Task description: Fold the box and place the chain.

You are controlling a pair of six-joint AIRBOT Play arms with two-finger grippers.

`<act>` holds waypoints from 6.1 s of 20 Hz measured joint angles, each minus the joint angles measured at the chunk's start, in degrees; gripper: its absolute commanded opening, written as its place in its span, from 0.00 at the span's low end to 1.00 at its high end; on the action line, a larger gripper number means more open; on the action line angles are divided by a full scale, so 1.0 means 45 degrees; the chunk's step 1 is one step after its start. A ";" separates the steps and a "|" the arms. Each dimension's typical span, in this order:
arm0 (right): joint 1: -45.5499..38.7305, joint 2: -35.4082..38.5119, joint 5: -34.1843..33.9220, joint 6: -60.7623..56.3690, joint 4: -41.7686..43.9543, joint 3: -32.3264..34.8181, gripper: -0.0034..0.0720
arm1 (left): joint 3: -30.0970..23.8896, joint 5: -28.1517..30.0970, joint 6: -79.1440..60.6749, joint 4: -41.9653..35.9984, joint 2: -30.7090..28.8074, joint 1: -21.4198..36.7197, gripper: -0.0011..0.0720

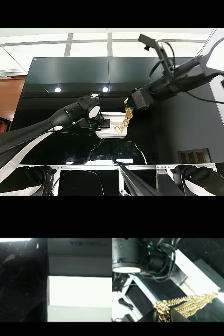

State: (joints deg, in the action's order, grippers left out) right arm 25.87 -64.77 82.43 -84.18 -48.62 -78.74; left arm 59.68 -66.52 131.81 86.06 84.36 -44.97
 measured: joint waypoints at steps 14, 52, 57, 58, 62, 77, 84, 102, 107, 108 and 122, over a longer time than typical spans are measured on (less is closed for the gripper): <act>0.1224 -0.0209 -0.2618 -0.0505 -0.0699 0.3177 0.06 | 0.0000 0.0005 0.0000 0.0000 0.0000 0.0000 0.05; -0.1855 0.2093 -0.2973 -0.0636 -0.4245 0.4439 0.39 | -0.2662 0.1103 -0.2875 0.0520 -0.6280 0.2657 0.73; -0.1855 0.2093 -0.3560 -0.0831 -0.4250 0.4517 0.39 | -0.6096 0.2414 -1.2400 -0.5673 -0.8456 0.5600 0.99; -0.1855 0.2093 -0.3643 -0.0831 -0.4255 0.4571 0.39 | -0.6518 0.2390 -1.5004 -0.6800 -0.8573 0.5775 0.99; -0.1855 0.2079 -0.3847 -0.0869 -0.4265 0.4702 0.39 | -0.7339 0.3186 -2.2887 -0.9063 -0.8199 0.5795 0.98; -0.1855 0.2079 -0.4070 -0.1253 -0.4240 0.4750 0.39 | -0.4449 0.3259 -3.1688 -1.0297 -0.1579 0.5804 0.99; -0.1855 0.2079 -0.4167 -0.1253 -0.4250 0.4750 0.39 | -0.3915 0.3293 -3.1935 -1.1307 -0.1044 0.5450 0.98; -0.1855 0.2079 -0.4299 -0.1243 -0.4255 0.4750 0.39 | -0.3876 0.3541 -3.1503 -1.1560 -0.0971 0.4658 0.89; -0.1855 0.1919 -0.5153 -0.1239 -0.4240 0.5027 0.72 | -0.3871 0.3633 -3.1508 -1.1652 -0.0942 0.4609 0.60; -0.1836 0.1802 -0.5581 -0.1239 -0.4226 0.5217 0.98 | -0.3871 0.3648 -3.1508 -1.1638 -0.0942 0.4605 0.60; -0.0782 -0.1049 -0.5877 1.0496 -0.0345 0.5450 0.98 | -0.3866 0.3677 -3.1542 -1.1278 -0.0942 0.4605 0.62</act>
State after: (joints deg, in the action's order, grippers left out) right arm 22.35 -69.49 55.99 -36.95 -50.17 -54.22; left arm 42.28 -49.98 -10.13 35.31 80.12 -24.25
